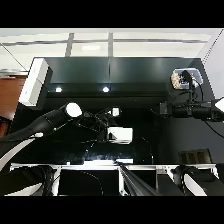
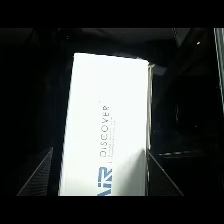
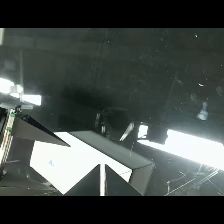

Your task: Fold the box and place the chain.

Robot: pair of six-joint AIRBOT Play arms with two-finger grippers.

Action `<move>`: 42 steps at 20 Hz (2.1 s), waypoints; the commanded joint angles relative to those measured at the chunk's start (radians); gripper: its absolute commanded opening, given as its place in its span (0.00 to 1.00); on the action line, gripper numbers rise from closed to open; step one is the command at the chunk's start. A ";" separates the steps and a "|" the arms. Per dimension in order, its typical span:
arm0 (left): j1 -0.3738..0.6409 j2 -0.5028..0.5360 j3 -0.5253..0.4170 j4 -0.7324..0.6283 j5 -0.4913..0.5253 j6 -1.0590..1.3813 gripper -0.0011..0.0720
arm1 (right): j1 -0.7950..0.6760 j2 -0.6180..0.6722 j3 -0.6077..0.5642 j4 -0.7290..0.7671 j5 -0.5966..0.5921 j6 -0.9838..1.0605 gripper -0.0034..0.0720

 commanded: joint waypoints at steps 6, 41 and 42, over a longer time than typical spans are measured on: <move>-0.024 -0.003 0.001 0.053 -0.006 0.001 0.99 | 0.000 0.000 0.001 -0.001 -0.004 0.001 0.09; 0.131 0.200 -0.019 0.625 -0.121 -0.911 0.47 | -0.001 0.000 0.001 0.003 -0.027 0.008 0.09; 0.174 0.242 -0.024 0.639 -0.142 -0.933 0.47 | -0.001 0.000 0.001 0.003 -0.027 0.008 0.09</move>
